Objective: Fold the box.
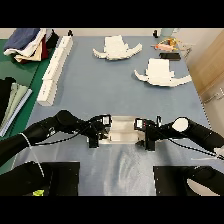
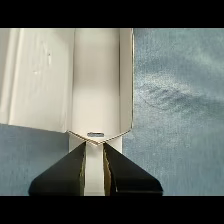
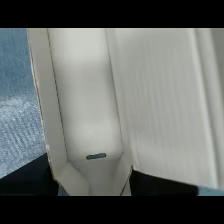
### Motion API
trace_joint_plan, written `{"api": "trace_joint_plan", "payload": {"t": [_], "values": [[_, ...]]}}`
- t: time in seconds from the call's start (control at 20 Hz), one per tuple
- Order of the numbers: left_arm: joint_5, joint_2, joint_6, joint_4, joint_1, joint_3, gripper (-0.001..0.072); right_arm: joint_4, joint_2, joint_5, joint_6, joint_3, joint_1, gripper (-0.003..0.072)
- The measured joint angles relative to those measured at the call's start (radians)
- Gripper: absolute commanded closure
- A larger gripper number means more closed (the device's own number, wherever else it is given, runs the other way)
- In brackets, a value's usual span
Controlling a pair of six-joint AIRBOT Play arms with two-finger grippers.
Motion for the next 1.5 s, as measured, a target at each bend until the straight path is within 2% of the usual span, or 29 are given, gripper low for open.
{"api": "trace_joint_plan", "payload": {"t": [0.4,1.05,1.1,1.15,1.2,1.5], "values": [[0.051,-0.009,0.029,-0.076,-0.024,0.003,0.0545,0.000,0.000,0.000,0.001,0.000,0.000,0.0168],[0.057,-0.009,0.081,-0.148,-0.042,0.003,0.0528,0.000,0.000,0.000,0.000,0.000,0.000,0.0168],[0.057,-0.009,0.081,-0.148,-0.042,0.003,0.0334,0.000,0.000,0.000,0.000,0.000,0.000,0.0168],[0.057,-0.009,0.082,-0.152,-0.042,0.003,0.0103,0.000,0.000,0.000,0.000,0.000,0.000,0.0168],[0.053,-0.009,0.082,-0.153,-0.042,0.003,0.0052,0.000,0.000,0.000,0.000,0.000,0.000,0.0168],[0.054,-0.009,0.082,-0.151,-0.043,0.003,0.0058,0.000,0.000,0.000,0.000,0.000,0.000,0.0168]]}}
